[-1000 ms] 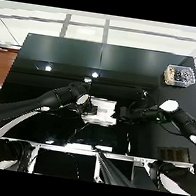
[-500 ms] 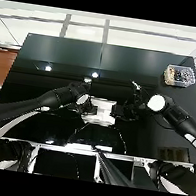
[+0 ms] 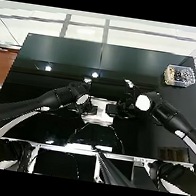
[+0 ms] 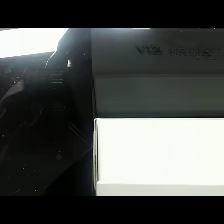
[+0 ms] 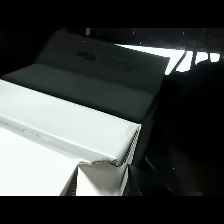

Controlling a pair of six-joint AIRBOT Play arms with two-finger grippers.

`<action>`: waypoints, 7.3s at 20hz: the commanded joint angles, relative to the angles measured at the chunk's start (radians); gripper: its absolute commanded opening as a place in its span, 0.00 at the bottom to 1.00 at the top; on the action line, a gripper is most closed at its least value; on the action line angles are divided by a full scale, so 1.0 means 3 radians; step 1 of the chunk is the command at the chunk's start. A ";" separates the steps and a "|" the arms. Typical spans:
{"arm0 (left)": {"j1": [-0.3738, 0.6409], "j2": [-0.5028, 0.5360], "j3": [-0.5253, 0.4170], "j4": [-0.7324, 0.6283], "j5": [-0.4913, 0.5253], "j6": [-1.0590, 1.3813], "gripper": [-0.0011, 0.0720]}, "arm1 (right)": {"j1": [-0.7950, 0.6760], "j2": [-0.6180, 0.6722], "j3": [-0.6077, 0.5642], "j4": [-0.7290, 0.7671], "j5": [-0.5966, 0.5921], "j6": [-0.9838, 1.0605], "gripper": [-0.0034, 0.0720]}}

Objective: Fold the box and place the chain.

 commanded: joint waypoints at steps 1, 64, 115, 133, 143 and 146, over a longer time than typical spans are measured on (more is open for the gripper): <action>0.0001 0.0003 0.0001 0.0000 0.0001 0.0001 0.06 | 0.0034 -0.0029 0.0033 -0.0217 0.0078 0.0197 0.50; 0.0003 0.0003 0.0001 0.0015 -0.0031 0.0000 0.06 | 0.0523 -0.0712 0.0711 -0.1035 0.0907 0.1074 0.44; 0.0001 0.0003 0.0003 0.0000 -0.0111 0.0000 0.06 | -0.2917 -0.2438 0.3084 -0.0412 0.0364 0.1395 0.89; 0.0003 0.0003 0.0003 -0.0001 -0.0111 0.0000 0.06 | -0.3106 -0.1015 0.3140 -0.0001 0.0492 -0.0656 0.06; 0.0003 0.0003 0.0003 -0.0008 -0.0075 -0.0001 0.06 | -0.3124 0.0286 0.3138 0.0399 0.0989 -0.1403 0.06; 0.0003 0.0003 0.0003 -0.0010 -0.0071 -0.0001 0.06 | -0.3123 0.0500 0.3138 0.0834 0.1162 -0.1502 0.06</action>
